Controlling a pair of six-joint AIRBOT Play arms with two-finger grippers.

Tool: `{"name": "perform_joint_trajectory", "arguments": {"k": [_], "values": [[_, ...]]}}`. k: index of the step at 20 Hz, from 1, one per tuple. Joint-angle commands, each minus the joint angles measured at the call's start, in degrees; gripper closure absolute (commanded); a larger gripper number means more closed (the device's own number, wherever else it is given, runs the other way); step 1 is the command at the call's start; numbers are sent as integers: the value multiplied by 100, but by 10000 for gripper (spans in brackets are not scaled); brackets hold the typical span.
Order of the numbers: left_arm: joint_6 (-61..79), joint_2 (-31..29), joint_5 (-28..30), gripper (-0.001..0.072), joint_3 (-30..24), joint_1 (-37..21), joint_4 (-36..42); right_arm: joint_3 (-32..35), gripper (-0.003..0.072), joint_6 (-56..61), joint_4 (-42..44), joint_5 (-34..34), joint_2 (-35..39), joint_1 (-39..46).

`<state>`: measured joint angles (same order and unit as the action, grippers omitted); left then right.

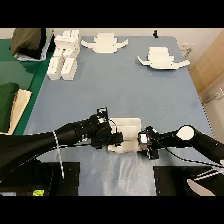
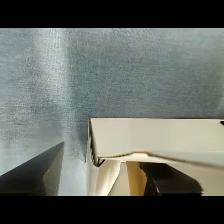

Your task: Fold the box.

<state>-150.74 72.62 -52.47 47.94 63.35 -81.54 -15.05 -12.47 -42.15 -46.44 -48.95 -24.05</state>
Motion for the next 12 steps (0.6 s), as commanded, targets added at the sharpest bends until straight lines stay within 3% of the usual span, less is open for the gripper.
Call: {"name": "perform_joint_trajectory", "arguments": {"k": [1,3,8,10,12], "values": [[-181,79,-96,201,81,74,-105,0,226,-4,-4,-4,-2,0],[-188,184,-236,248,168,122,-109,-2,226,-4,-7,-4,0,0],[-166,616,-789,265,719,409,-605,-2,226,-4,-4,-4,0,0],[72,649,-723,692,761,422,-610,-2,226,-4,-4,-4,0,0],[94,651,-601,693,796,428,-570,-2,226,-4,-7,-4,-2,0]]}}
